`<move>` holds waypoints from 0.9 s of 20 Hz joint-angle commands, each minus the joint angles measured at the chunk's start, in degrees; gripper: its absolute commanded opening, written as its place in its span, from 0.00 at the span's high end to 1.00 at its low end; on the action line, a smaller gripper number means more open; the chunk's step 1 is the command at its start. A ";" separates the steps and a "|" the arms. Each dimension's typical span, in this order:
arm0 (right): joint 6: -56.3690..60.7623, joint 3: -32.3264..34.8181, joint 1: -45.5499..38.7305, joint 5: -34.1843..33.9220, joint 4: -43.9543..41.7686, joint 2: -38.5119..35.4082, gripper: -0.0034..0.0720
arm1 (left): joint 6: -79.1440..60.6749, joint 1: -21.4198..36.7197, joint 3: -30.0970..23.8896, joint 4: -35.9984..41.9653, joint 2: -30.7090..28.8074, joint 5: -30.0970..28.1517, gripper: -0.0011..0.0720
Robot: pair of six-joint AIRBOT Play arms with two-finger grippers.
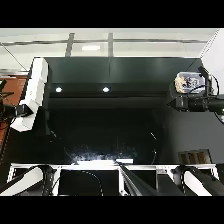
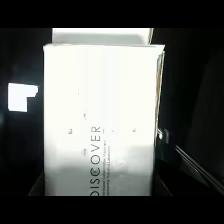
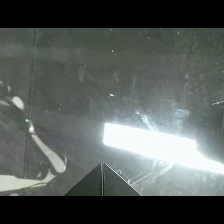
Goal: Fold the box and place the chain.
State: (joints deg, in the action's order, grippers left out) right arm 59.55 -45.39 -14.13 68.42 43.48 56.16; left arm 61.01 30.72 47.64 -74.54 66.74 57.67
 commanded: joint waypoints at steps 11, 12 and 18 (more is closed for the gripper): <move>0.00 -0.02 -0.04 -1.60 -0.37 -0.04 0.94 | -3.45 -2.78 7.93 3.43 1.18 -5.29 0.00; -0.02 -0.02 -0.04 -1.53 -0.39 -0.04 0.94 | -2.32 -2.78 10.56 5.27 0.26 -1.95 0.01; -7.32 -0.02 1.42 1.36 1.09 -0.68 0.94 | 0.81 -7.04 9.01 20.28 -12.35 3.06 0.95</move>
State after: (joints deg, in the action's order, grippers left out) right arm 56.31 -45.39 -13.74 68.95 43.40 55.96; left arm 61.56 26.41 58.33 -61.34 60.40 58.50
